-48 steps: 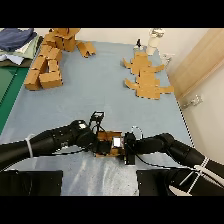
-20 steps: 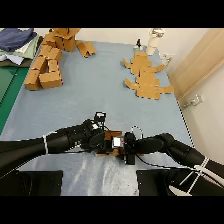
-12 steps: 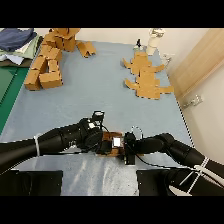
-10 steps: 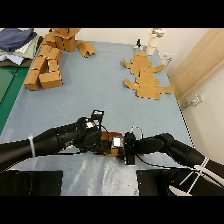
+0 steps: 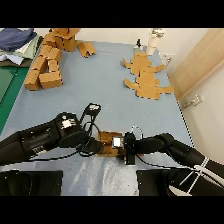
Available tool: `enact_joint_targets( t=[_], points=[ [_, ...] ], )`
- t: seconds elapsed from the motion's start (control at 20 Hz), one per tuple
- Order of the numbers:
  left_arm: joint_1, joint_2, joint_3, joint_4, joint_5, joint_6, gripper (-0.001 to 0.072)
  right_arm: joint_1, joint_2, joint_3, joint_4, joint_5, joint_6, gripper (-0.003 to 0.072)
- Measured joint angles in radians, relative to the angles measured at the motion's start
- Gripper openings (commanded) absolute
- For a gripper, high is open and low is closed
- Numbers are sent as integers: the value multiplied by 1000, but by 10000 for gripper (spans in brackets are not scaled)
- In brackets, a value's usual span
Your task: Fold the box.
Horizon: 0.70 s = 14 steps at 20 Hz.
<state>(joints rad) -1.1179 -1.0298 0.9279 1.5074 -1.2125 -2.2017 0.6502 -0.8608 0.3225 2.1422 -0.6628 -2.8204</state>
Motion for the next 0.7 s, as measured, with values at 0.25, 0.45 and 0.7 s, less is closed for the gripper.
enact_joint_targets(
  t=[0.25, 0.45, 0.7],
  points=[
    [114, 135, -173, -171, -10, 444, 14, 0, 0, 0, 0, 0, 0, 506],
    [288, 199, -316, -387, 126, 967, 28, 0, 0, 0, 0, 0, 0, 506],
    [353, 112, -374, -478, 315, 1423, 706, 0, 0, 0, 0, 0, 0, 506]
  ],
)
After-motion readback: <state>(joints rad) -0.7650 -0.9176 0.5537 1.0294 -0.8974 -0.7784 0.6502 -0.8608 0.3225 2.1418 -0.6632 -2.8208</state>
